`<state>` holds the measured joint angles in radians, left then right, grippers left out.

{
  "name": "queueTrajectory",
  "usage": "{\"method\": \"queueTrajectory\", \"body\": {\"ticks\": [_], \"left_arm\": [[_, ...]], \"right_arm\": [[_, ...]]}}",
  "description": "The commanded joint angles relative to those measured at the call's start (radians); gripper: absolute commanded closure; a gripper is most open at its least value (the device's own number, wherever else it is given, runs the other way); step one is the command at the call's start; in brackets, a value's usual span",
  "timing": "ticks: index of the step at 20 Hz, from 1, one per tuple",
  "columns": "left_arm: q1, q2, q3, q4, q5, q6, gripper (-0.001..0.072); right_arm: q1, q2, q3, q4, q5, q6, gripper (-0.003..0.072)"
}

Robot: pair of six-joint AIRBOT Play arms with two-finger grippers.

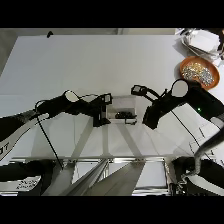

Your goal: Fold the box and place the chain.

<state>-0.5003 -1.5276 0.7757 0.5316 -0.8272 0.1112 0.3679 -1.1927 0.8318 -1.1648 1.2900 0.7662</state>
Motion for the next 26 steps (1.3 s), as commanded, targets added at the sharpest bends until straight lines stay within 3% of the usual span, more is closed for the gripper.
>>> {"method": "queueTrajectory", "body": {"ticks": [1,2,3,14,23,24,26], "left_arm": [[0.0,0.0,0.0,0.0,0.0,0.0,0.0277],[0.0,0.0,0.0,0.0,0.0,0.0,0.0277],[0.0,0.0,0.0,0.0,0.0,0.0,0.0277],[0.0,0.0,0.0,0.0,0.0,0.0,0.0277],[0.0,0.0,0.0,0.0,0.0,0.0,0.0277],[0.0,0.0,0.0,0.0,0.0,0.0,0.0277],[0.0,0.0,0.0,0.0,0.0,0.0,0.0277]], "right_arm": [[0.0,-0.035,-0.053,-0.043,-0.085,-0.018,0.0534],[0.0,-0.043,-0.06,-0.043,-0.116,-0.018,0.046],[0.0,-0.052,-0.06,-0.042,-0.145,-0.018,0.0443],[0.001,-0.106,-0.159,0.094,-0.336,-0.218,0.0465],[0.001,-0.037,-0.177,0.125,-0.397,-0.259,0.0469],[0.001,-0.032,-0.177,0.126,-0.396,-0.271,0.0506],[0.001,-0.031,-0.177,0.126,-0.396,-0.272,0.0507]]}}
